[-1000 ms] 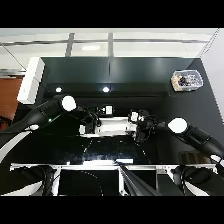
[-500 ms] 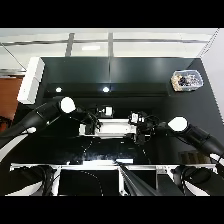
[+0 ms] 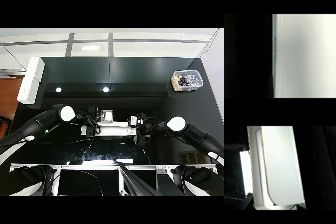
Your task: Fold the box and place the chain.
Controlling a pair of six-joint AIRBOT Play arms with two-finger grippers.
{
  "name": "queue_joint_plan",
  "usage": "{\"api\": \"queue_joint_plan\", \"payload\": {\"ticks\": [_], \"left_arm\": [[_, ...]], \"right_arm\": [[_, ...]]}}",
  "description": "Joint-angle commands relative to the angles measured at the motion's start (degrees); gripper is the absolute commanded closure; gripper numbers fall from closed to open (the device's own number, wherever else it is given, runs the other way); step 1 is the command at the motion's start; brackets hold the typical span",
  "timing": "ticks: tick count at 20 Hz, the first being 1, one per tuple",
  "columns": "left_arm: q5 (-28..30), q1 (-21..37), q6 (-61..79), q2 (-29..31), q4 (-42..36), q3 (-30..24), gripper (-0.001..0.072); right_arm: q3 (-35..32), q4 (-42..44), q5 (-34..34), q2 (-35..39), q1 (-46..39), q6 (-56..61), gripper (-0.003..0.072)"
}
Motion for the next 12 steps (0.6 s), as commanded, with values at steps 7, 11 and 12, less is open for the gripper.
{"api": "queue_joint_plan", "payload": {"ticks": [7, 11, 12], "left_arm": [[0.83, -0.11, -0.11, 0.15, 0.04, -0.26, 0.0683], [0.81, -0.11, -0.11, 0.15, 0.02, -0.26, 0.0683], [0.81, -0.11, -0.11, 0.15, 0.04, -0.26, 0.0683]], "right_arm": [[-0.02, 4.13, -0.52, -5.62, -0.02, -10.6, 0.009], [-0.04, 4.87, -0.85, -7.19, 0.09, -10.95, 0.0091], [-0.04, 4.85, -0.98, -7.52, 0.09, -10.95, 0.0091]]}}
